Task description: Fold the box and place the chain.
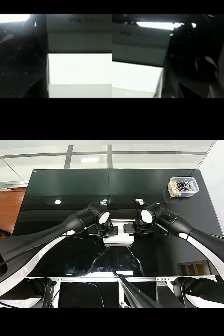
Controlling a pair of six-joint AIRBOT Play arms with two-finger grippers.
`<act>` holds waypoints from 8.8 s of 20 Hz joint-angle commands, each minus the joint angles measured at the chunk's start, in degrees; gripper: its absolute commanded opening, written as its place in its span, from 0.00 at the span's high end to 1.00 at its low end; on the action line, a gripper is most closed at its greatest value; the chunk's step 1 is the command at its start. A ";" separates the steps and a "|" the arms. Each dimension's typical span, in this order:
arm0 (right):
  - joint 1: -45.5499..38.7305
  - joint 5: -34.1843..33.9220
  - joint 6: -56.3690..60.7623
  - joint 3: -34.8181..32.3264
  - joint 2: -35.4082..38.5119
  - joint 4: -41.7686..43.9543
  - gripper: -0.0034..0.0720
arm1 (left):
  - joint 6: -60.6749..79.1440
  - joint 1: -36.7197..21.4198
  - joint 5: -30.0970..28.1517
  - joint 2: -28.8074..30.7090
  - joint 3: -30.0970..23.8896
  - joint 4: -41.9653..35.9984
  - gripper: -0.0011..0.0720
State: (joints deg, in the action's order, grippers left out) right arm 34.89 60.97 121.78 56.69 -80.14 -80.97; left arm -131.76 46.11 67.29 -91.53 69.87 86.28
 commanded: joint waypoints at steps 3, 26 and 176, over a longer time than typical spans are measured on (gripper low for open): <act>1.68 3.98 5.97 0.57 -1.16 -2.03 0.49 | 0.02 -0.04 0.24 -0.04 0.00 0.07 0.95; 3.08 0.68 5.44 1.09 -2.38 0.33 0.53 | 0.02 -0.04 0.26 -0.04 0.02 0.02 0.95; -36.44 4.59 -40.83 -10.99 28.06 23.32 0.48 | 2.91 0.22 -1.11 5.70 3.21 6.43 0.26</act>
State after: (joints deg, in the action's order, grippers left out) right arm -1.32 66.87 81.08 45.63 -52.18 -56.77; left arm -132.11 46.26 64.14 -88.82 72.51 88.03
